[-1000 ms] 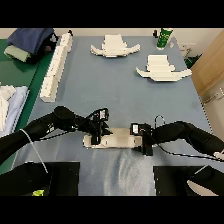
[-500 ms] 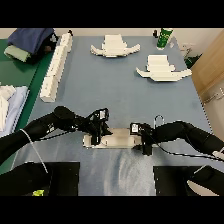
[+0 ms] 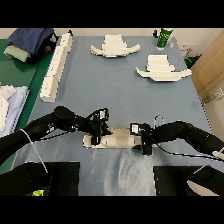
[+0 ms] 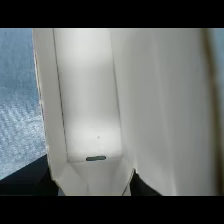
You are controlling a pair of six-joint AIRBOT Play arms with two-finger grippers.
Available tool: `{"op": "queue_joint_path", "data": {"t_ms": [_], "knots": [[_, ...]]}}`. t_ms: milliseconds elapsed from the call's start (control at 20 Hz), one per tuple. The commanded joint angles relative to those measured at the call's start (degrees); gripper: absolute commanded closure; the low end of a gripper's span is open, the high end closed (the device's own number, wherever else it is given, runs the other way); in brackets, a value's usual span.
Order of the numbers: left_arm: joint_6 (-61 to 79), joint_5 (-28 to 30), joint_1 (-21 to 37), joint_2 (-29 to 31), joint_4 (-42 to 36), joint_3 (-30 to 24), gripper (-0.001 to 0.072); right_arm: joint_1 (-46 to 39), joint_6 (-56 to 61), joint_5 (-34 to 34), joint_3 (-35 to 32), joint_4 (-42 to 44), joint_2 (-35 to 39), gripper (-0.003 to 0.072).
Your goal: Fold the box.
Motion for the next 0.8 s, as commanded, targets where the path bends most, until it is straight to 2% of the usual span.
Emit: {"op": "queue_joint_path", "data": {"t_ms": [0, 750], "knots": [[0.02, 0.02, 0.00, -0.02, 0.00, -0.02, 0.0695, 0.02, 0.00, -0.15, -0.02, -1.25, 0.00, 0.0180], [-0.31, 1.36, -0.02, -0.02, -1.53, -0.02, 0.0695, 0.02, 0.02, -0.13, 0.00, -1.27, 0.07, 0.0180]]}}
